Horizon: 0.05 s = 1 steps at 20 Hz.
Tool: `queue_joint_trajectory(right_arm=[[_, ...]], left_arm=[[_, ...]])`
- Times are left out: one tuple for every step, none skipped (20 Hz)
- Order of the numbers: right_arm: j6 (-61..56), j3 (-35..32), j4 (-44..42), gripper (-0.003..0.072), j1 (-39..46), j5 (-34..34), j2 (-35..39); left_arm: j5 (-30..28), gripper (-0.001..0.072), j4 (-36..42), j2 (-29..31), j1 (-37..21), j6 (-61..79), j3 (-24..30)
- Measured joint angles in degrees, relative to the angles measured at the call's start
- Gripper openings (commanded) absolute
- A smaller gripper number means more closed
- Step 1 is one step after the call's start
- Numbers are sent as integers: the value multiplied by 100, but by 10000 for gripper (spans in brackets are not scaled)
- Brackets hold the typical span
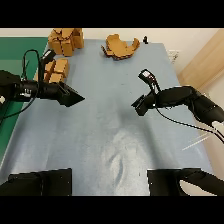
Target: Fold the box.
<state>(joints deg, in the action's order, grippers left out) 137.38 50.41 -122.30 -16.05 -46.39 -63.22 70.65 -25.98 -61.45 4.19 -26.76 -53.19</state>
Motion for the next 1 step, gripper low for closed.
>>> queue_joint_trajectory(right_arm=[[0,0,0,4,0,2,0]], left_arm=[[42,683,44,55,61,33,39]])
